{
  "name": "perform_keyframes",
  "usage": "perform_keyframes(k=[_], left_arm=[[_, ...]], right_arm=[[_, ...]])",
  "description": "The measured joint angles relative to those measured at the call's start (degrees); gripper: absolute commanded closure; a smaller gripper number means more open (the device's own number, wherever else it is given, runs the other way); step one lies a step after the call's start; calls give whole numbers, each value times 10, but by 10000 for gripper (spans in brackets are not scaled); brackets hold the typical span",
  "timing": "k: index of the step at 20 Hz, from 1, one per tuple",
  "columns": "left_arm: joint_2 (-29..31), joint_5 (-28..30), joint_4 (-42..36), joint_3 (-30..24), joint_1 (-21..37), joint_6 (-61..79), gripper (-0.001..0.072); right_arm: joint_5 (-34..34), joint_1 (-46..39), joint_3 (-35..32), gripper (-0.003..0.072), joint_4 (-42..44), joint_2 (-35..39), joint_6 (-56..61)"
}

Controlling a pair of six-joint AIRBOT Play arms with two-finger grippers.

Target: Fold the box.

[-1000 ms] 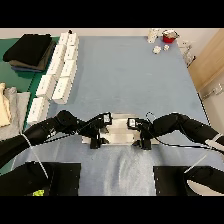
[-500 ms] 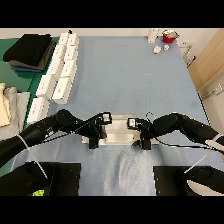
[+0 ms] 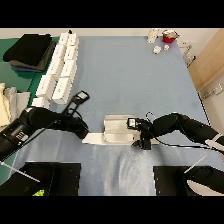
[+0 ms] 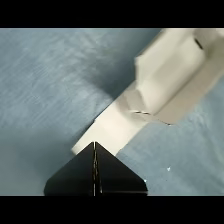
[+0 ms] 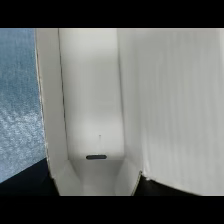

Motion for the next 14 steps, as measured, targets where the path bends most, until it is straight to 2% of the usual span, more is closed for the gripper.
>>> perform_keyframes(k=[4, 7, 10, 14], left_arm=[[2, -62, -3, -11, 153, -103, 697], [-27, -87, -72, -39, 229, -93, 697], [-71, -85, -140, -74, 239, -64, 697], [-127, -35, -204, -99, 187, -39, 697]], right_arm=[[0, 0, 0, 171, 0, 0, 0], [0, 0, 0, 171, 0, 0, 0], [0, 0, 0, 171, 0, 0, 0], [0, 0, 0, 170, 0, 0, 0]])
